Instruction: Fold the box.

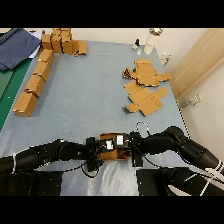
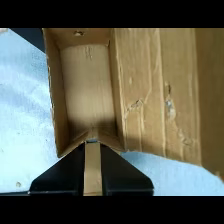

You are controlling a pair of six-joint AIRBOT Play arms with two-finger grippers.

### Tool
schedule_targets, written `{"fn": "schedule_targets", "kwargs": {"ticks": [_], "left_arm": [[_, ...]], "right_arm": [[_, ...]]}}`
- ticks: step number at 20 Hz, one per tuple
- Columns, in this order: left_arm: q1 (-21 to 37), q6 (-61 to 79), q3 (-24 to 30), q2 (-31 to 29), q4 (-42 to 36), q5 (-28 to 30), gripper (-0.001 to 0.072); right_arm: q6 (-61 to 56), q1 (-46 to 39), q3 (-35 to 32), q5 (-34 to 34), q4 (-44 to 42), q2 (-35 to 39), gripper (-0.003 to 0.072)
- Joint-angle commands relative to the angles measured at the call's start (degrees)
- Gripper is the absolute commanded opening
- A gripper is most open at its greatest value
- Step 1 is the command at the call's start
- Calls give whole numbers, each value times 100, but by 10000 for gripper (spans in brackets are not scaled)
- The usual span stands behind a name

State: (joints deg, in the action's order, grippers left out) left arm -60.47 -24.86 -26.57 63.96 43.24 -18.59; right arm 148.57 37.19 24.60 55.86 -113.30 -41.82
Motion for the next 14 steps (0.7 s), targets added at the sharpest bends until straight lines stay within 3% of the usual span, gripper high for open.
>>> {"fn": "schedule_targets", "kwargs": {"ticks": [1,4,5,6,7,14], "left_arm": [[-4,0,-4,2,2,2,481],[-4,0,-4,2,2,2,481],[-4,-2,-4,2,0,2,481],[-4,-2,-4,2,0,2,481],[-4,-2,-4,2,0,2,481],[-4,-2,-4,2,0,2,481]], "right_arm": [[0,11,-63,-144,-267,-2,145],[0,9,-70,-140,-297,-2,148],[0,9,-72,-142,-262,-2,224],[-2,7,-79,-146,-247,-2,411],[-2,7,-94,-144,-247,-2,517],[-2,9,-205,-140,-264,0,524]]}}
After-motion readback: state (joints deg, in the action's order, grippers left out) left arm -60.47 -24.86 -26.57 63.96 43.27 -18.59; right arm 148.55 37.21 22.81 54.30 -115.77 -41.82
